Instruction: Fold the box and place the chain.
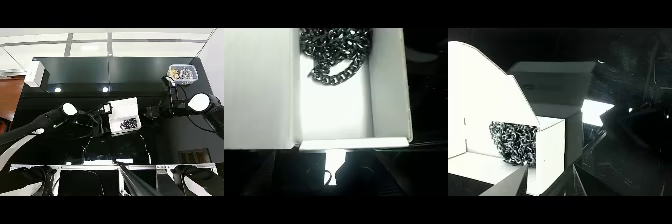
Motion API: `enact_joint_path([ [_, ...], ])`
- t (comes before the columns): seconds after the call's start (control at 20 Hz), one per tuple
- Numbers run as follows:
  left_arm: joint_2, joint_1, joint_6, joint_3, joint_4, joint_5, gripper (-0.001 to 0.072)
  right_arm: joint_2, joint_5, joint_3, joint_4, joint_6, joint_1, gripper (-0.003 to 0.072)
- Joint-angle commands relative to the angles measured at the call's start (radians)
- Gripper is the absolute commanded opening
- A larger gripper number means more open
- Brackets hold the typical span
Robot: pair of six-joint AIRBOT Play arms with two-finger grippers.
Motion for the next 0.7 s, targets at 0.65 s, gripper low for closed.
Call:
enact_joint_path([
  [0.65,0.0,-0.016,-0.209,0.011,0.04,-0.013,0.0716,0.0,0.002,0.0,0.001,0.0,0.001,0.0334],
])
